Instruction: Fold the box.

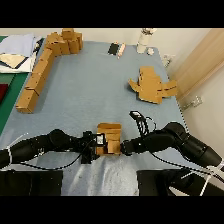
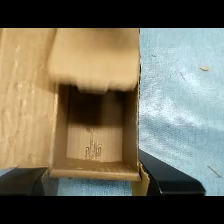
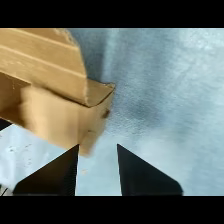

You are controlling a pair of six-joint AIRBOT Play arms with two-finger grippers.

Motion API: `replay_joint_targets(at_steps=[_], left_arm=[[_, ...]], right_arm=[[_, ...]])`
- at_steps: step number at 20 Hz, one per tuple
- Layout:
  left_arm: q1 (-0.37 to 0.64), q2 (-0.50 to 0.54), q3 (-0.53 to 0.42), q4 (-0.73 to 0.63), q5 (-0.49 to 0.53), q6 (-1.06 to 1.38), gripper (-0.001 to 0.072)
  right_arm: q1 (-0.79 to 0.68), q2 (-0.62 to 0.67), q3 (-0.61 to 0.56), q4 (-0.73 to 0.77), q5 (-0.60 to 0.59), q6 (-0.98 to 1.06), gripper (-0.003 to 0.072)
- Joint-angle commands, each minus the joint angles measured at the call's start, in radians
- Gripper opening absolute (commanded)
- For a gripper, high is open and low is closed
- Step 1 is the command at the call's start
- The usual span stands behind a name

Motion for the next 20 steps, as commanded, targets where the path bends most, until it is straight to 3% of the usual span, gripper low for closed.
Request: replay_joint_targets(at_steps=[1, 4, 6, 10, 14, 20], left_arm=[[0.0, 0.0, 0.001, 0.0, -0.001, 0.0, 0.0466], [0.0, 0.0, 0.001, 0.001, -0.001, 0.0, 0.0466], [0.0, 0.0, 0.001, 0.0, -0.001, 0.0, 0.0466], [0.0, 0.0, 0.001, 0.0, -0.001, 0.0, 0.0466], [0.0, 0.0, 0.001, 0.0, -0.001, 0.0, 0.0466], [0.0, 0.0, 0.001, 0.0, -0.001, 0.0, 0.0466]], right_arm=[[0.0, 0.001, 0.021, 0.002, -0.002, 0.001, 0.0403], [0.0, -0.005, 0.033, 0.0, -0.002, 0.006, 0.0404], [0.0, -0.031, 0.032, -0.018, -0.001, 0.028, 0.0479], [0.003, -0.134, 0.052, -0.011, 0.01, 0.027, 0.0478], [0.059, -0.24, 0.148, -0.022, -0.005, 0.134, 0.0478], [0.237, -0.47, 0.367, -0.302, -0.268, 0.421, 0.0477]])
